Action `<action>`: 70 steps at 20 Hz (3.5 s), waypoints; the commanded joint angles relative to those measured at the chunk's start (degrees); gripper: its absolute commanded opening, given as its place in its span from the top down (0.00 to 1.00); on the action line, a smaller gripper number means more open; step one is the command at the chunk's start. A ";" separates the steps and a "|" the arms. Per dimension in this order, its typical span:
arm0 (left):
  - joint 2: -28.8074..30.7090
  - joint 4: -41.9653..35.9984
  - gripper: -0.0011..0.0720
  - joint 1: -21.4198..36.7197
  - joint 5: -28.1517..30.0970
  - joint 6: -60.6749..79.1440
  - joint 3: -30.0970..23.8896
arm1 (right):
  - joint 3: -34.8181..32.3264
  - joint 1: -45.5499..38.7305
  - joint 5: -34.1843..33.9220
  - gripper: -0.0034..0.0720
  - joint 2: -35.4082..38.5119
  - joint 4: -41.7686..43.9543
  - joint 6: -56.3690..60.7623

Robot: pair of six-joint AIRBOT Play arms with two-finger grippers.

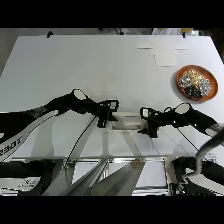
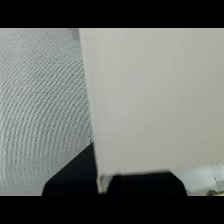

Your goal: Fold the box and place the chain.

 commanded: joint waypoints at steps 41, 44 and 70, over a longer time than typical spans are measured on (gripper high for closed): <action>16.96 18.97 0.98 -15.08 35.69 -55.58 0.00 | -0.02 0.04 0.04 0.37 0.00 0.02 0.00; 11.89 13.55 0.98 -14.78 39.01 -55.56 0.02 | -0.02 0.04 0.07 0.37 0.00 0.02 0.00; 21.38 32.13 0.98 -8.07 9.14 -61.20 -10.84 | -0.02 0.04 0.04 0.37 0.00 0.02 0.00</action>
